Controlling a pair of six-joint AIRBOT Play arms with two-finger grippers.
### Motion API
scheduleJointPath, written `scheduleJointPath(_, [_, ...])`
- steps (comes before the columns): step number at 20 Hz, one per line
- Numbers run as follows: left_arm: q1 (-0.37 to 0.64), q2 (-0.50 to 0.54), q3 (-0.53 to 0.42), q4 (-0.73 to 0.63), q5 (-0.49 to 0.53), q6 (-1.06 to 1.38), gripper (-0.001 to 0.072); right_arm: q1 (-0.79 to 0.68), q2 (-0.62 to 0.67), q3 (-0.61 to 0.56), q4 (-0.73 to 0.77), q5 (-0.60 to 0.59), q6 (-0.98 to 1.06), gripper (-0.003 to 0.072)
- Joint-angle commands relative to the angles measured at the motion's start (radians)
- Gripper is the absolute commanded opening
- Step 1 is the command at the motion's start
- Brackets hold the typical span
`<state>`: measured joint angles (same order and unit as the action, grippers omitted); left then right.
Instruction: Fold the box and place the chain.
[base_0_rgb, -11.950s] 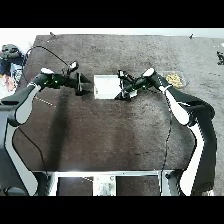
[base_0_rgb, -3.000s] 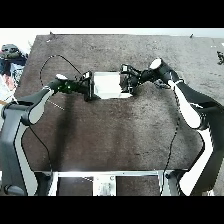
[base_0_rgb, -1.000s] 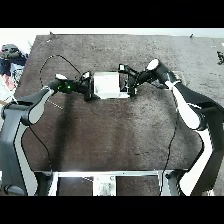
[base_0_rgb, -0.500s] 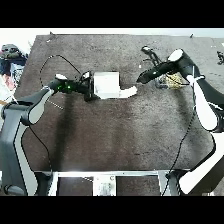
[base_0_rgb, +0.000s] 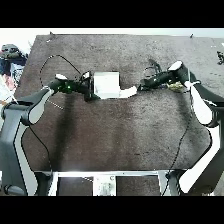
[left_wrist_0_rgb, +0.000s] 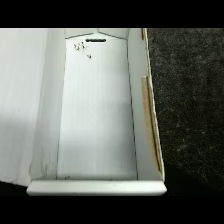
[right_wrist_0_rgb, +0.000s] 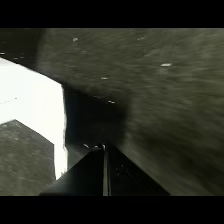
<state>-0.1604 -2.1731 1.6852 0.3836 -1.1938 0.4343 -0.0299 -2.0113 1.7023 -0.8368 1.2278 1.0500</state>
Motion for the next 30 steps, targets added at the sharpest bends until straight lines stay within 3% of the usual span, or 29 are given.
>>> scheduleJointPath(1, [0.000, 0.000, 0.001, 0.000, 0.000, 0.000, 0.0236, 0.032, -0.047, -0.035, 0.166, 0.025, -0.061, 0.0035])
scheduleJointPath(4, [0.000, 0.000, 0.001, 0.000, 0.000, 0.000, 0.0236, 0.056, -0.057, -0.030, 0.291, 0.069, -0.147, 0.0257])
scheduleJointPath(7, [0.000, 0.000, 0.001, 0.000, -0.002, 0.000, 0.0236, 0.058, -0.039, -0.007, 0.336, 0.068, -0.201, 0.0258])
scheduleJointPath(9, [0.000, 0.000, 0.001, 0.000, -0.002, 0.000, 0.0236, 0.064, -0.038, 0.011, 0.335, 0.075, -0.166, 0.0509])
scheduleJointPath(13, [0.000, 0.000, 0.001, 0.000, -0.002, 0.000, 0.0236, 0.113, -0.038, 0.050, 0.288, 0.076, -0.079, 0.0506])
scheduleJointPath(18, [0.000, 0.000, 0.001, -0.002, -0.002, 0.000, 0.0237, 0.195, -0.038, 0.126, 0.071, 0.041, 0.054, 0.0506])
scheduleJointPath(22, [0.000, 0.000, 0.001, -0.002, -0.003, 0.000, 0.0236, 0.241, -0.038, 0.173, 0.002, 0.018, 0.109, 0.0505])
scheduleJointPath(30, [0.000, 0.000, 0.001, -0.002, -0.003, 0.000, 0.0236, 0.338, -0.039, 0.188, -0.321, -0.065, 0.278, 0.0505])
